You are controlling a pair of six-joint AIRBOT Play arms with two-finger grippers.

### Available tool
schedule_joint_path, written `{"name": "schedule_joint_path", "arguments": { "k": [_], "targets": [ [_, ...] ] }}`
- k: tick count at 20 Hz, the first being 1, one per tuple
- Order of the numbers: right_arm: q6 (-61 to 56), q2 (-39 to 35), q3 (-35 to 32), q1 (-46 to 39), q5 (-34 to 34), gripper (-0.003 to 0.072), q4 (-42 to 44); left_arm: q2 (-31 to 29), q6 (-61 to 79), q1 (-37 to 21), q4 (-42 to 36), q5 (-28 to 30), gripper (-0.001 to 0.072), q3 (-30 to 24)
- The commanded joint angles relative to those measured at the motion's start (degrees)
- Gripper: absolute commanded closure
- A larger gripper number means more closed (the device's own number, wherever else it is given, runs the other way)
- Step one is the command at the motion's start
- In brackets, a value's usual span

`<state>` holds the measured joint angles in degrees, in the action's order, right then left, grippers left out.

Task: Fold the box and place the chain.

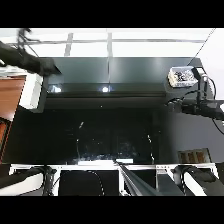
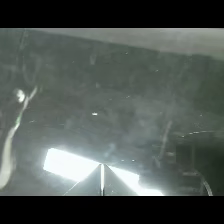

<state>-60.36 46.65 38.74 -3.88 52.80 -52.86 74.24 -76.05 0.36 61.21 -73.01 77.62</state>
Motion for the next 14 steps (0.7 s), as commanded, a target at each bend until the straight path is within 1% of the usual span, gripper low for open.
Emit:
{"name": "schedule_joint_path", "arguments": {
  "k": [1,2,3,4,5,6,8,14],
  "targets": [
    [-0.04,0.04,-2.93,1.49,-7.13,0.0670,-4.22,-14.73,-0.48,8.35,7.61,16.63,0.0691,-23.54],
    [-0.07,0.04,-3.04,1.49,-6.97,0.0670,-6.25,-19.12,-0.59,8.35,7.45,20.15,0.0690,-30.12],
    [-0.02,0.04,-3.04,1.49,-6.60,0.0670,-6.86,-22.82,-1.01,7.93,7.21,22.38,0.0690,-35.23],
    [-0.02,0.04,-3.04,1.49,-6.60,0.0670,-6.82,-26.27,-1.84,7.45,7.15,23.74,0.0690,-39.12],
    [-0.02,0.04,-3.04,1.49,-6.62,0.0670,-6.82,-28.87,-1.95,7.08,7.15,24.44,0.0690,-41.62],
    [-0.02,0.04,-3.04,1.51,-6.58,0.0670,-6.82,-30.88,-1.92,6.86,7.37,25.05,0.0690,-43.15],
    [-0.04,0.04,-3.04,1.49,-6.60,0.0670,-6.84,-32.74,-1.92,6.64,7.32,26.01,0.0689,-43.89],
    [-0.04,0.04,-3.04,1.49,-6.58,0.0669,-6.84,-32.72,-2.16,6.75,6.78,26.27,0.0689,-43.87]
  ]
}}
